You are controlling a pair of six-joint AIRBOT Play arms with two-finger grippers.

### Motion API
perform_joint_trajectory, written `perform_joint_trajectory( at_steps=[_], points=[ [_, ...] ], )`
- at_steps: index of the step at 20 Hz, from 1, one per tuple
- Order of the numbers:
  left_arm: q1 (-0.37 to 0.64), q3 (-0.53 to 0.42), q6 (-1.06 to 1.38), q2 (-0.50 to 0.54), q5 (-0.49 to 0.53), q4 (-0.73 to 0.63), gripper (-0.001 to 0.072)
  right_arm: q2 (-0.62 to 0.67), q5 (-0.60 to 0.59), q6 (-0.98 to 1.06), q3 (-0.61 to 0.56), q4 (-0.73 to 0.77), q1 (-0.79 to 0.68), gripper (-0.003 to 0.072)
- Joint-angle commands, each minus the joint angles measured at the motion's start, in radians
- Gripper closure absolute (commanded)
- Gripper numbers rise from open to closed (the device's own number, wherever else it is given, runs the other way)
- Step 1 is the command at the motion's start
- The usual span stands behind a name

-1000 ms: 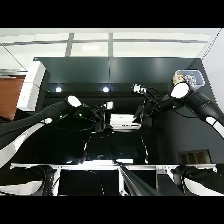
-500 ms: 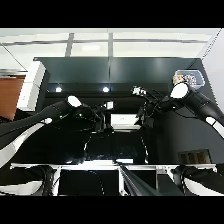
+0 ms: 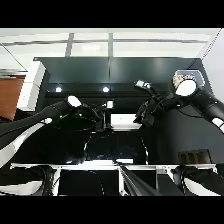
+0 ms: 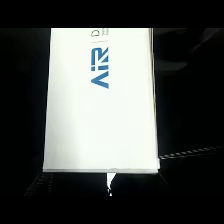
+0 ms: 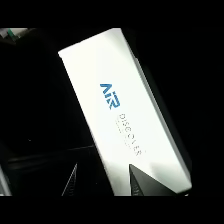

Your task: Fold the box and place the chain.

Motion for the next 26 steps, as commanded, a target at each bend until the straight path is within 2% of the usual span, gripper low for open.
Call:
perform_joint_trajectory(
  at_steps=[1, 2, 3, 6, 7, 8, 11, 16, 22, 26],
  points=[
    [0.001, 0.001, -0.016, 0.000, 0.000, 0.001, 0.0311, 0.034, 0.117, 0.241, -0.013, 0.046, -0.061, 0.0368],
    [0.001, 0.001, -0.017, 0.000, 0.000, 0.001, 0.0311, 0.034, 0.120, 0.279, -0.044, 0.080, -0.080, 0.0626],
    [0.001, 0.001, -0.016, 0.000, 0.000, 0.001, 0.0311, 0.034, 0.105, 0.291, -0.091, 0.144, -0.093, 0.0667],
    [0.001, 0.001, -0.017, 0.000, 0.000, 0.001, 0.0311, 0.033, -0.114, 0.257, -0.238, 0.490, -0.078, 0.0667],
    [0.001, 0.001, -0.017, 0.000, 0.000, 0.001, 0.0311, 0.029, -0.199, 0.267, -0.266, 0.563, -0.062, 0.0667],
    [0.001, 0.001, -0.017, 0.000, 0.000, 0.001, 0.0311, 0.022, -0.255, 0.295, -0.277, 0.576, -0.046, 0.0667],
    [0.001, 0.001, -0.016, 0.000, 0.000, 0.001, 0.0311, -0.001, -0.283, 0.397, -0.278, 0.459, -0.032, 0.0667],
    [0.001, 0.001, -0.016, 0.000, 0.002, 0.001, 0.0311, -0.014, -0.283, 0.452, -0.278, 0.288, -0.030, 0.0666],
    [0.001, 0.001, -0.016, 0.000, 0.003, 0.001, 0.0310, -0.035, -0.329, 0.451, -0.278, 0.275, -0.030, 0.0664],
    [0.001, 0.001, -0.016, 0.000, 0.000, 0.001, 0.0310, -0.029, -0.296, 0.441, -0.273, 0.279, -0.031, 0.0663]
  ],
)
